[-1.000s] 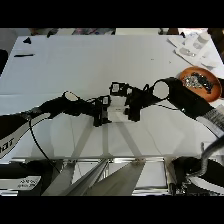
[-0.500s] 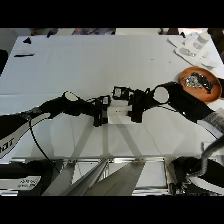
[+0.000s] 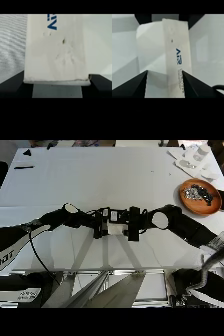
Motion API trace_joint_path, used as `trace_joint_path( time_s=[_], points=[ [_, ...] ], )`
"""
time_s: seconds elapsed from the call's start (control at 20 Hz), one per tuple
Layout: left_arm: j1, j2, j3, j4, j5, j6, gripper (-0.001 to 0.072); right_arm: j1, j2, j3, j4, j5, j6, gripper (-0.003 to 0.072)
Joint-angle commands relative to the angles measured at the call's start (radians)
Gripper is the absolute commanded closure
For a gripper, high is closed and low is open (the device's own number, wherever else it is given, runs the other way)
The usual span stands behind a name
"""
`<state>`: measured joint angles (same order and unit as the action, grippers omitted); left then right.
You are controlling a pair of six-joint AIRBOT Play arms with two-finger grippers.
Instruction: Fold the box and place the chain.
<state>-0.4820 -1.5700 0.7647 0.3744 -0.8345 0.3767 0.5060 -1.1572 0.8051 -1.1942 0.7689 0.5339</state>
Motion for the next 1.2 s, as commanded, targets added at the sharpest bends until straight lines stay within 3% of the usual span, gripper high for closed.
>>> trace_joint_path(
  time_s=[0.0, 0.15, 0.3, 0.6, 0.75, 0.9, 1.0, 1.15],
  points=[
    [0.000, 0.001, 0.000, 0.000, 0.000, 0.000, 0.0419, 0.023, 0.006, -0.029, -0.013, -0.106, 0.005, 0.0211],
    [0.000, 0.001, 0.000, 0.000, 0.000, 0.000, 0.0419, 0.023, 0.006, -0.029, -0.062, -0.121, 0.024, 0.0214],
    [0.000, 0.001, 0.000, 0.000, 0.000, 0.000, 0.0419, 0.023, 0.006, -0.029, -0.094, -0.118, 0.065, 0.0306],
    [0.000, 0.001, 0.000, 0.000, 0.000, 0.000, 0.0419, 0.023, 0.037, -0.029, -0.131, -0.119, 0.072, 0.0311],
    [0.000, 0.001, 0.000, 0.000, 0.000, 0.000, 0.0419, 0.023, 0.066, -0.029, -0.145, -0.118, 0.072, 0.0398],
    [0.000, 0.001, 0.000, 0.000, 0.000, 0.000, 0.0419, 0.023, 0.062, -0.031, -0.145, -0.111, 0.072, 0.0409],
    [0.000, 0.001, 0.000, 0.000, 0.000, 0.000, 0.0419, 0.023, 0.061, -0.034, -0.145, -0.111, 0.072, 0.0540],
    [0.000, 0.001, 0.000, 0.000, 0.000, 0.000, 0.0419, 0.023, 0.057, -0.058, -0.144, -0.131, 0.072, 0.0532]
  ],
)
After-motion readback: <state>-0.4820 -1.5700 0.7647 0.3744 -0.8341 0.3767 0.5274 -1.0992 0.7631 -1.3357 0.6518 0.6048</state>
